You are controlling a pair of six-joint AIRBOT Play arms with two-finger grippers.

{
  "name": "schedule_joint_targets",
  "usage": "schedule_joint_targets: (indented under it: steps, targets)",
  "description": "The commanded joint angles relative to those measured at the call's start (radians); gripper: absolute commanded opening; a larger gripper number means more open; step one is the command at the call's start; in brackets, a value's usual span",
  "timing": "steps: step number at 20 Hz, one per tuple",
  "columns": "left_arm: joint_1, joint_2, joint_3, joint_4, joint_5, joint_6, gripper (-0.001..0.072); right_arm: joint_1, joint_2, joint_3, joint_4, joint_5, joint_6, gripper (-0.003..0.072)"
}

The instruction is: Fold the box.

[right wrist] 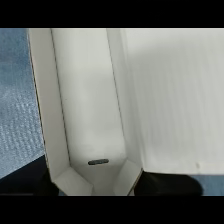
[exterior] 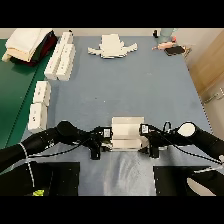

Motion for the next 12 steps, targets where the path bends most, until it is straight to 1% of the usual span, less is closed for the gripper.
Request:
schedule_joint_targets:
  steps: [1,3,6,7,8,9,12]
  targets:
    - [-0.010,-0.011,0.001,-0.014,0.065,0.018,0.0236,0.000,0.001,0.001,0.000,0.000,0.000,0.0521]
    - [-0.010,-0.011,0.001,-0.010,0.067,0.016,0.0236,0.000,0.001,0.001,0.000,0.000,0.000,0.0521]
    - [-0.009,-0.010,0.001,0.039,0.028,-0.031,0.0239,0.000,0.001,0.001,0.000,0.000,0.000,0.0522]
    - [-0.009,-0.010,0.001,0.060,0.011,-0.052,0.0280,0.000,0.001,0.001,0.000,0.000,0.000,0.0521]
    - [-0.007,-0.010,0.001,0.079,0.002,-0.057,0.0405,0.000,0.001,0.001,0.000,0.000,0.000,0.0522]
    - [-0.007,-0.010,0.001,0.089,-0.001,-0.058,0.0443,0.000,0.001,0.001,0.000,0.000,0.000,0.0521]
    - [-0.007,0.005,0.001,0.108,0.001,-0.058,0.0442,0.000,0.001,0.001,0.000,0.000,0.000,0.0522]
